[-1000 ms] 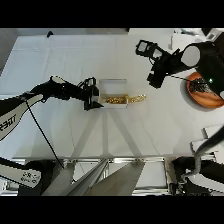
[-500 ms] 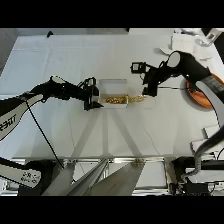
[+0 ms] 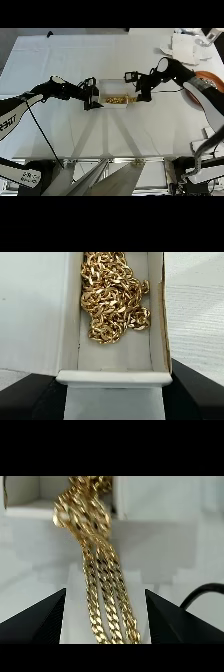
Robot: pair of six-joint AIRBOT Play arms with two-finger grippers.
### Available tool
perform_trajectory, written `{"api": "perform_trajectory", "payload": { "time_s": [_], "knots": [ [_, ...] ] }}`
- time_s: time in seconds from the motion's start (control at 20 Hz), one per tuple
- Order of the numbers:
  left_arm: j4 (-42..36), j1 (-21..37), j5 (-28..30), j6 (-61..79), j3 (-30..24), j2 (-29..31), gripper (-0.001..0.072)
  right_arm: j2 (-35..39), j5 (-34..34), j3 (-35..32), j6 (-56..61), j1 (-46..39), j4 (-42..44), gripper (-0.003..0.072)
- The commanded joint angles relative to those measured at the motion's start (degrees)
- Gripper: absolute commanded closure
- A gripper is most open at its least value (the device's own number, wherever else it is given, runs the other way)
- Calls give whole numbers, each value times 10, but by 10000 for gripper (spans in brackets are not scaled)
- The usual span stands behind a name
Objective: Fold the box and place the chain.
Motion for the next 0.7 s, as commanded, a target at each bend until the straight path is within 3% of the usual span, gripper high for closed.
{"api": "perform_trajectory", "payload": {
  "time_s": [0.0, 0.3, 0.4, 0.5, 0.55, 0.65],
  "knots": [
    [0, 0, 0, 0, 0, 0, 554, -18, -39, 0, 11, 25, -4, 142],
    [0, 0, 0, 0, 0, 0, 554, -45, -21, 0, 78, 28, -64, 195],
    [0, 0, 0, 0, 0, 0, 554, -51, -6, 0, 87, 28, -71, 413],
    [0, 0, 0, 0, 0, 0, 554, -55, 6, 0, 91, 29, -71, 552],
    [0, 0, 0, 0, 0, 0, 554, -55, 11, 0, 92, 28, -71, 671],
    [0, 0, 0, 0, 0, 0, 554, -55, 30, 0, 93, 29, -71, 675]
  ]
}}
